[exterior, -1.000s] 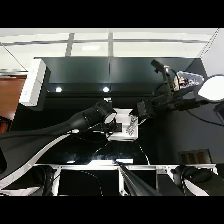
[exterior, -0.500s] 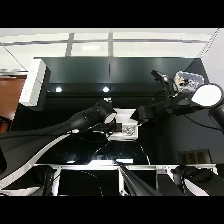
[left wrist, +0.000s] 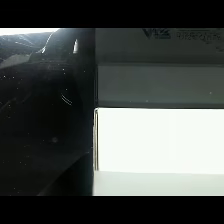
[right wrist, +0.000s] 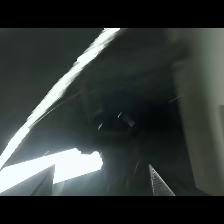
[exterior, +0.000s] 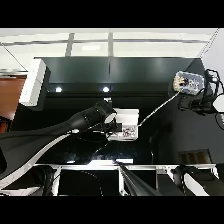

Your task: Fold the box and place the chain.

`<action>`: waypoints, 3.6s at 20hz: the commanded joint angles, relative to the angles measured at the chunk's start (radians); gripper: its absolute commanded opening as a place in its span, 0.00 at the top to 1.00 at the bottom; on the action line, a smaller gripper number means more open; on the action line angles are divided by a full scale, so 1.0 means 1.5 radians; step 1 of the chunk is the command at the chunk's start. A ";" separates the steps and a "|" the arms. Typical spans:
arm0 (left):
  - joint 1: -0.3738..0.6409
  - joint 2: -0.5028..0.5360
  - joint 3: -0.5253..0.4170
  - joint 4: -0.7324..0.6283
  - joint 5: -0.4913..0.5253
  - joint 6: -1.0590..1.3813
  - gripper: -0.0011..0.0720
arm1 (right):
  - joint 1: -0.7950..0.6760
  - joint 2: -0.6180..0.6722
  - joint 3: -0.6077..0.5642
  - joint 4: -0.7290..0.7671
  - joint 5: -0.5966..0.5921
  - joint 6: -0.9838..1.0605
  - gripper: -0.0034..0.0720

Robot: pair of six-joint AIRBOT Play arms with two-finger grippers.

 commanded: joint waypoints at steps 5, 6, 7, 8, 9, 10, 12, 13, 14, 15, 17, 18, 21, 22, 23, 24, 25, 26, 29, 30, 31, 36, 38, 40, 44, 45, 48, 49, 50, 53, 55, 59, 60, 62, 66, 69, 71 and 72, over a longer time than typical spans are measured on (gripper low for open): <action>0.001 0.000 0.001 0.000 0.002 0.000 0.94 | -0.070 -0.238 0.090 0.028 -0.166 0.072 0.01; 0.001 0.000 0.001 0.000 0.002 0.000 0.94 | -0.070 -0.269 0.113 0.050 -0.166 0.064 0.01; 0.001 0.000 0.001 0.000 0.002 0.000 0.94 | -0.070 -0.296 0.135 0.079 -0.166 0.045 0.01; 0.001 0.000 0.001 0.000 0.002 0.000 0.94 | -0.070 -0.320 0.155 0.114 -0.165 0.018 0.01; 0.001 0.000 0.001 0.000 0.002 0.000 0.94 | -0.070 -0.340 0.171 0.145 -0.164 -0.006 0.01; 0.001 0.000 0.001 0.000 0.002 0.000 0.94 | -0.070 -0.353 0.180 0.162 -0.162 -0.017 0.01; 0.001 0.000 0.001 0.000 0.002 0.000 0.94 | -0.070 -0.367 0.183 0.164 -0.161 -0.018 0.01; 0.001 0.000 0.001 0.000 0.002 0.000 0.94 | -0.070 -0.372 0.183 0.163 -0.159 -0.023 0.10; 0.001 0.000 0.001 0.000 0.002 0.000 0.94 | -0.070 -0.374 0.183 0.163 -0.160 -0.025 0.13; 0.001 0.000 0.001 0.000 0.001 0.000 0.94 | -0.070 -0.374 0.183 0.163 -0.165 -0.031 0.17; 0.001 0.000 0.001 0.000 0.001 0.000 0.94 | -0.070 -0.374 0.183 0.162 -0.168 -0.038 0.38; 0.001 0.000 0.001 0.000 0.001 0.000 0.94 | -0.070 -0.374 0.183 0.158 -0.168 -0.043 0.46; 0.001 0.000 0.001 0.000 0.001 0.000 0.94 | -0.070 -0.374 0.183 0.140 -0.169 -0.042 0.63; 0.001 0.000 0.001 0.000 0.001 0.000 0.94 | -0.070 -0.374 0.183 0.138 -0.173 -0.043 0.63; 0.001 0.000 0.001 0.000 0.001 0.000 0.94 | -0.070 -0.374 0.183 0.139 -0.173 -0.042 0.74; 0.001 0.000 0.001 0.000 0.001 0.000 0.94 | -0.070 -0.373 0.183 0.141 -0.168 -0.042 0.88; 0.001 0.000 0.001 0.000 0.001 0.000 0.94 | -0.070 -0.373 0.183 0.141 -0.161 -0.043 0.88; 0.001 0.000 0.001 0.000 0.001 0.000 0.94 | -0.070 -0.371 0.184 0.140 -0.148 -0.044 0.96; 0.001 0.000 0.001 0.000 0.000 0.000 0.94 | -0.070 -0.342 0.184 0.141 -0.119 -0.075 0.95; 0.001 0.000 0.001 0.000 -0.001 0.000 0.94 | -0.070 -0.318 0.184 0.141 -0.103 -0.098 0.95; 0.001 0.000 0.001 0.000 0.000 0.000 0.94 | -0.070 -0.291 0.184 0.141 -0.084 -0.128 0.95; 0.001 0.000 0.001 0.000 0.000 0.000 0.94 | -0.070 -0.050 0.184 0.144 0.008 -0.197 0.95; 0.001 0.000 0.001 0.000 0.000 0.000 0.94 | -0.070 0.059 0.184 0.161 0.023 -0.197 0.95; 0.001 0.000 0.001 0.000 0.000 0.000 0.94 | -0.070 0.150 0.184 0.205 0.030 -0.197 0.95; 0.001 0.000 0.001 0.000 0.000 0.000 0.94 | -0.068 0.246 0.184 0.342 0.077 -0.227 0.95; 0.001 0.000 0.001 0.000 0.000 0.000 0.94 | -0.068 0.257 0.184 0.389 0.087 -0.246 0.95; 0.001 0.000 0.001 0.000 0.000 0.000 0.94 | -0.068 0.264 0.211 0.496 0.100 -0.288 0.95; 0.001 0.000 0.001 0.000 0.000 0.000 0.94 | -0.068 0.264 0.230 0.513 0.100 -0.294 0.95; 0.001 0.000 0.001 0.000 0.000 0.000 0.94 | -0.068 0.264 0.255 0.520 0.102 -0.300 0.95; 0.001 0.000 0.001 0.000 0.000 0.000 0.94 | -0.068 0.264 0.333 0.530 0.135 -0.304 0.95; 0.001 0.000 0.001 0.000 0.000 0.000 0.94 | -0.068 0.264 0.365 0.565 0.168 -0.305 0.95; 0.001 0.000 0.001 0.000 0.000 0.000 0.94 | -0.068 0.264 0.375 0.633 0.175 -0.329 0.95; 0.001 0.000 0.001 0.000 0.000 0.000 0.94 | -0.068 0.264 0.375 0.634 0.174 -0.329 0.95; 0.001 0.000 0.001 0.000 -0.001 0.000 0.94 | -0.068 0.264 0.375 0.648 0.178 -0.329 0.95; 0.001 0.000 0.001 0.000 0.000 0.000 0.94 | -0.068 0.258 0.375 0.659 0.226 -0.329 0.95; 0.001 0.000 0.001 0.000 0.000 0.000 0.94 | -0.068 0.244 0.370 0.687 0.285 -0.328 0.95; 0.001 0.000 0.001 0.000 0.000 0.000 0.94 | -0.068 0.242 0.369 0.719 0.288 -0.329 0.95; 0.001 0.000 0.001 0.000 0.000 0.000 0.94 | -0.068 0.242 0.369 0.731 0.289 -0.329 0.95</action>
